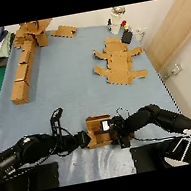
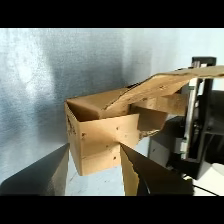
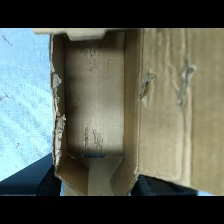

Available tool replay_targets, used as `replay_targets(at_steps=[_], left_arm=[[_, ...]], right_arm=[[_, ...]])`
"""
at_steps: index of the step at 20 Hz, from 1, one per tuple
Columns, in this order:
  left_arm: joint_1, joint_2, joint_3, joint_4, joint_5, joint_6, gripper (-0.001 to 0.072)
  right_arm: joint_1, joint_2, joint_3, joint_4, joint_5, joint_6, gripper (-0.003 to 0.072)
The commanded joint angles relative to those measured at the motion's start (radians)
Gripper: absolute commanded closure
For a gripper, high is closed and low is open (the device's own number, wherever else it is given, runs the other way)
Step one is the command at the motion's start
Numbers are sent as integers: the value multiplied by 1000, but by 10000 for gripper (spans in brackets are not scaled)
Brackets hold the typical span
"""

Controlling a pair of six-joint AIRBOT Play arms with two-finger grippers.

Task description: Fold the box.

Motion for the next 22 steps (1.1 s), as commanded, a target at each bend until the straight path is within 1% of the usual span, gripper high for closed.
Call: replay_targets(at_steps=[1,4,13,18,22], left_arm=[[-5,-37,54,43,-60,19,205],[-4,-44,93,67,-57,47,205],[-3,-64,92,60,-60,49,204],[-5,-117,94,64,-130,-27,204],[-40,-164,163,102,-126,-53,204]], right_arm=[[0,0,1,0,0,0,166],[0,0,1,0,0,0,166],[0,0,1,0,0,0,166],[0,0,1,0,0,0,166],[0,0,1,0,0,0,167]])
